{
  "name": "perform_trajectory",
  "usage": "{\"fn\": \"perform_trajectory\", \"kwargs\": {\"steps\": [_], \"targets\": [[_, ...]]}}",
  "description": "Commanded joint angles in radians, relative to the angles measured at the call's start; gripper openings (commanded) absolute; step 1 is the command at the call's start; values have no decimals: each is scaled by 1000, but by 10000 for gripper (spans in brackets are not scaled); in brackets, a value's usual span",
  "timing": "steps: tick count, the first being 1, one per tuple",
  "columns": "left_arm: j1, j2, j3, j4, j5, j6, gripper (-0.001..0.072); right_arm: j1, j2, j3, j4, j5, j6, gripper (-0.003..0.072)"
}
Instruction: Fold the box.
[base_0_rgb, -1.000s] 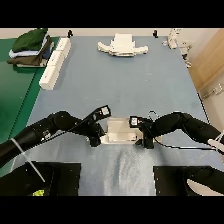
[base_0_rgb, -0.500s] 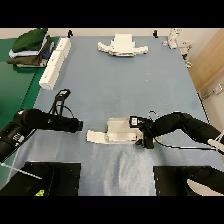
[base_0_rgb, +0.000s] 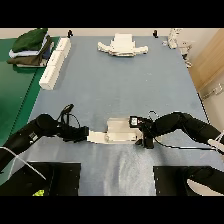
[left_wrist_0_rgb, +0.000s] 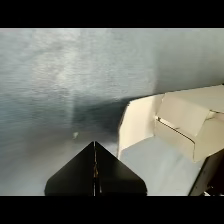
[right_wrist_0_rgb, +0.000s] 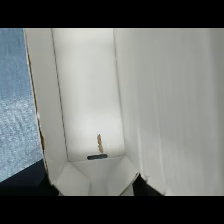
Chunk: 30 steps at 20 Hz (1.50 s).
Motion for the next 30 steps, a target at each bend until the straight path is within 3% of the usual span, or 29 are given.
{"fn": "perform_trajectory", "kwargs": {"steps": [1, 5, 16, 17, 18, 25, 30], "targets": [[-135, -98, -18, -153, 143, 52, 9, 0, 0, 1, 0, 0, 0, 512], [-235, -136, 37, -234, 183, 130, 9, 0, 1, 1, 0, 0, 0, 512], [-235, -89, 102, -234, 77, 118, 16, 0, 1, 1, 0, 0, 0, 512], [-235, -89, 108, -235, 77, 116, 189, 0, 1, 1, 0, 0, 0, 512], [-235, -89, 116, -234, 77, 107, 294, 0, 1, 1, 0, 0, 0, 512], [-233, -89, 149, -217, 50, 54, 292, 0, 1, 1, 0, 0, 0, 512], [-199, -89, 151, -29, -2, -104, 292, 0, 1, 1, 0, 0, 0, 512]]}}
